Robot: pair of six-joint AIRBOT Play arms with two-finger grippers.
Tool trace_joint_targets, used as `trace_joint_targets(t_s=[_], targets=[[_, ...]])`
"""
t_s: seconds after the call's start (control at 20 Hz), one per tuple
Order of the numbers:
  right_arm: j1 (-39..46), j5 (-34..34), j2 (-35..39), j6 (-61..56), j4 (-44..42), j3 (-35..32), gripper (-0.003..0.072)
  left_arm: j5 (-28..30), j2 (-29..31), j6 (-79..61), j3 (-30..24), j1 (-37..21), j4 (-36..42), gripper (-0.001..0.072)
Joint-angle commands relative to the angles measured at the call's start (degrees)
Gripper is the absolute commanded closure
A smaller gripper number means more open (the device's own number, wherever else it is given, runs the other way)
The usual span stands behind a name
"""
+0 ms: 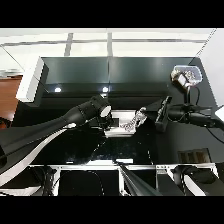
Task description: Fold the box and place the chain.
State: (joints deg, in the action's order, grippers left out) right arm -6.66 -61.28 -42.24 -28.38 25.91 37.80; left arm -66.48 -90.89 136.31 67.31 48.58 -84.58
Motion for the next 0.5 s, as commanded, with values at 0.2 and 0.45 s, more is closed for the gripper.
trace_joint_targets(t_s=[0.2,0.45], targets=[[-6.82,-1.33,-4.04,-5.22,-8.66,1.53,0.0663,0.20,0.00,0.00,0.02,0.00,-0.02,0.0680],[-8.87,1.81,-9.92,-7.26,-4.98,1.53,0.0656,0.20,0.00,0.00,0.02,-0.02,-0.04,0.0680]])
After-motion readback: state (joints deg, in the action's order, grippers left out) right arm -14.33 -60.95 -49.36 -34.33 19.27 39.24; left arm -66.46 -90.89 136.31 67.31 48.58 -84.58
